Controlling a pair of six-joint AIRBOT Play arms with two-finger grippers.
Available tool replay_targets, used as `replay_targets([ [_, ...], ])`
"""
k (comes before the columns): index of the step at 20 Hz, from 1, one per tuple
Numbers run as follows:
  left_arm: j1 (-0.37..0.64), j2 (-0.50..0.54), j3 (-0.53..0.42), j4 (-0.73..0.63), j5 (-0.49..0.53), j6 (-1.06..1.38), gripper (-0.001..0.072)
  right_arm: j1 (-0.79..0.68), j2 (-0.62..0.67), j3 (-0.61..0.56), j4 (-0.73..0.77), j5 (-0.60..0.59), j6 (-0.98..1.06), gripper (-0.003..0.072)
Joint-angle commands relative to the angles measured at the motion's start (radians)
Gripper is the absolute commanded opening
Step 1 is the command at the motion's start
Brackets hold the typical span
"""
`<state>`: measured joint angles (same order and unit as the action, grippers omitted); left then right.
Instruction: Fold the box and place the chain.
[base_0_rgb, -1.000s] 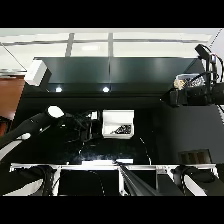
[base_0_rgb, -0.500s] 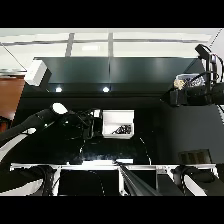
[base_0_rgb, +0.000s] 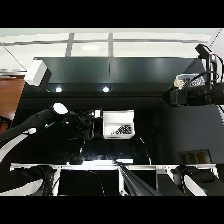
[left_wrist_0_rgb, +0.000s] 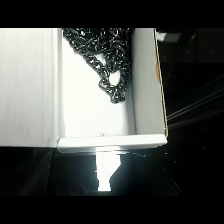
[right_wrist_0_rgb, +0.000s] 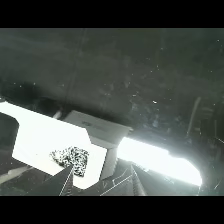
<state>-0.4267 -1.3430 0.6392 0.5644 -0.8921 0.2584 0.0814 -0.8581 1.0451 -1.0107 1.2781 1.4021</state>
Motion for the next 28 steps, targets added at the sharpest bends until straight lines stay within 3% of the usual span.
replay_targets([
  [1, -0.026, -0.001, 0.001, 0.001, 0.003, -0.005, 0.0715, 0.000, 0.000, 0.000, -0.019, 0.001, 0.000, 0.0407],
  [6, -0.033, 0.000, 0.001, 0.033, 0.023, -0.090, 0.0715, 0.001, 0.000, 0.000, -0.024, 0.001, 0.000, 0.0407],
  [11, -0.032, 0.045, 0.000, 0.164, 0.021, -0.250, 0.0716, 0.000, 0.000, 0.000, -0.024, 0.000, 0.000, 0.0407],
  [18, -0.077, 0.072, -0.032, 0.114, 0.110, -0.232, 0.0716, 0.000, 0.000, 0.000, -0.038, -0.003, 0.000, 0.0407],
  [28, -0.126, 0.043, -0.032, 0.068, 0.156, -0.241, 0.0716, 0.001, 0.000, 0.000, -0.038, -0.003, 0.000, 0.0407],
])
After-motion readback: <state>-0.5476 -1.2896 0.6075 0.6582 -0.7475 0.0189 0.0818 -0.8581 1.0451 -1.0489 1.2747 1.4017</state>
